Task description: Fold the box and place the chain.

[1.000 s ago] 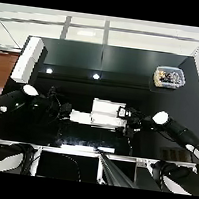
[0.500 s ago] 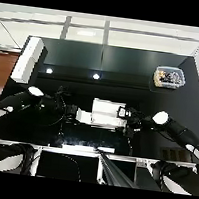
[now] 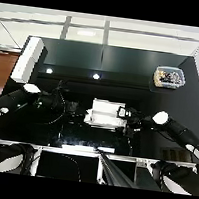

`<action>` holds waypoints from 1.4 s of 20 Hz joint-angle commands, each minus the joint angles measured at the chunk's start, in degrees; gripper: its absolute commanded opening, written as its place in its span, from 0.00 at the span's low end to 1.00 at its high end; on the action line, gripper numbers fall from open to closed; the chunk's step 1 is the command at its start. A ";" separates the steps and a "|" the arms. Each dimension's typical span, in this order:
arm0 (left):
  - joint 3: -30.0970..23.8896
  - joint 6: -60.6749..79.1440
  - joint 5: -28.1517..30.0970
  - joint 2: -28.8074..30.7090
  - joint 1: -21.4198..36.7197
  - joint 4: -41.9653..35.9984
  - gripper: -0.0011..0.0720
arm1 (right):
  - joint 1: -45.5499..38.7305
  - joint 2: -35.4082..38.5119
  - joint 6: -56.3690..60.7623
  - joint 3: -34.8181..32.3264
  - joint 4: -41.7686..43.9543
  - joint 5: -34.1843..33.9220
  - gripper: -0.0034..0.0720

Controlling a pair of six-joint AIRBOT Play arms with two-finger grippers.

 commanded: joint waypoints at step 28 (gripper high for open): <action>12.41 -43.34 17.68 0.81 -24.85 32.68 0.70 | 0.00 0.02 0.00 0.04 0.04 0.00 0.14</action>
